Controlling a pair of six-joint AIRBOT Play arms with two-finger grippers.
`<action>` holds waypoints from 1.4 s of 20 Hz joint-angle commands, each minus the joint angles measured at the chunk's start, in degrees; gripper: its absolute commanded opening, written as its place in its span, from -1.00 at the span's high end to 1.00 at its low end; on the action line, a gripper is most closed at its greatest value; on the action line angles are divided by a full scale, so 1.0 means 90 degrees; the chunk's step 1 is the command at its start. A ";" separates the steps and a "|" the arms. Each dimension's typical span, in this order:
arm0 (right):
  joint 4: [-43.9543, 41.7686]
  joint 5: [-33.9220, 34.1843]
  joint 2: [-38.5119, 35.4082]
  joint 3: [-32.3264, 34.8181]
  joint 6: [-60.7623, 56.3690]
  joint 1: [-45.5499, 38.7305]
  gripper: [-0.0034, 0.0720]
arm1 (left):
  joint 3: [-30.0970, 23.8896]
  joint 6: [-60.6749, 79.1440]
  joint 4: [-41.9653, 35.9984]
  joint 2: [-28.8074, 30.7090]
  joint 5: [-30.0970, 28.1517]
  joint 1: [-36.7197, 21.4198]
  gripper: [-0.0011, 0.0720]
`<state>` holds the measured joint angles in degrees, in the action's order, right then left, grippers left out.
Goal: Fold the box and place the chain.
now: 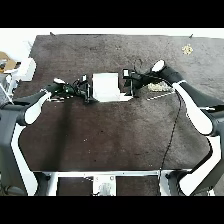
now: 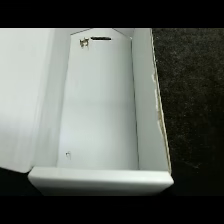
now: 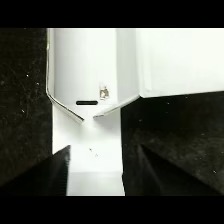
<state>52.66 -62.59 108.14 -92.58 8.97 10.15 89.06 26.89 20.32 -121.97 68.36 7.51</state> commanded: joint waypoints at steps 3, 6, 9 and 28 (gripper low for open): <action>-0.0432 0.0007 0.0304 0.0022 0.0032 0.0066 -0.24 | 0.0000 0.0002 0.0002 0.0000 -0.0002 0.0000 0.50; -0.0840 0.0000 0.0342 0.0022 0.0032 0.0066 0.05 | 0.0000 0.0002 0.0002 0.0000 -0.0002 0.0000 0.50; -0.1056 -0.0034 0.0345 0.0024 0.0032 0.0073 0.08 | 0.0000 0.0002 0.0002 0.0000 -0.0002 0.0000 0.50; -0.1307 0.0267 0.0658 0.0022 0.0221 0.0423 -0.31 | 0.0000 0.0002 0.0002 0.0000 -0.0002 0.0000 0.50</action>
<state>40.69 -60.77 114.02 -92.40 10.83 14.00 89.06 26.92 20.36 -121.97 68.40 7.49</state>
